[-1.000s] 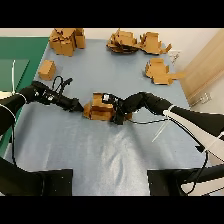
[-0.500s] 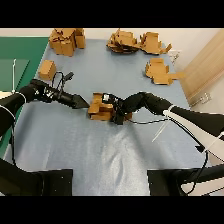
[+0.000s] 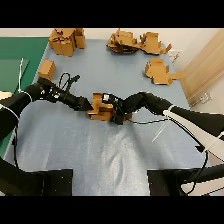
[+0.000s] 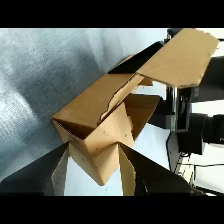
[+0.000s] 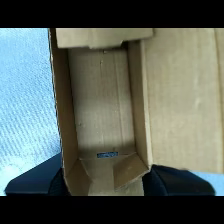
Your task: Fold the box.
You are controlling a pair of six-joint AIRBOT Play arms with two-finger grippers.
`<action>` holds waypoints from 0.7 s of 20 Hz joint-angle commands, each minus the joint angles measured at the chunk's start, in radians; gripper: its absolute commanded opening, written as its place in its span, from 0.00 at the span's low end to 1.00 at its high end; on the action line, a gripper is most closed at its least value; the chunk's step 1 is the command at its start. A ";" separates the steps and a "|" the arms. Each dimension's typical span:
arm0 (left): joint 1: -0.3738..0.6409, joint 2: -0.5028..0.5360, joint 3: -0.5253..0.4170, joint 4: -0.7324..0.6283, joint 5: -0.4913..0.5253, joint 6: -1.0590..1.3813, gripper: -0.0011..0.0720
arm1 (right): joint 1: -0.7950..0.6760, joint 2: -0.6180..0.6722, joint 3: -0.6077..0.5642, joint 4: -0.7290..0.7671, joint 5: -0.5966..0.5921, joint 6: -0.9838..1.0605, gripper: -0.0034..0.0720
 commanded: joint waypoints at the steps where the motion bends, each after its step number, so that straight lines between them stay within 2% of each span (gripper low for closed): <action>1: -0.031 0.006 0.038 0.012 0.014 -0.082 0.68 | 0.001 -0.001 0.000 0.000 0.000 0.000 0.64; 3: -0.063 0.018 0.061 0.043 0.015 -0.137 0.68 | 0.001 -0.001 0.000 0.000 0.000 0.000 0.63; 8: -0.152 0.051 0.078 0.315 0.027 -0.378 0.68 | 0.001 -0.001 0.000 0.000 0.000 0.000 0.63; 14: -0.248 0.090 0.081 0.408 0.192 -0.583 0.68 | 0.001 -0.001 0.000 0.003 0.000 0.000 0.63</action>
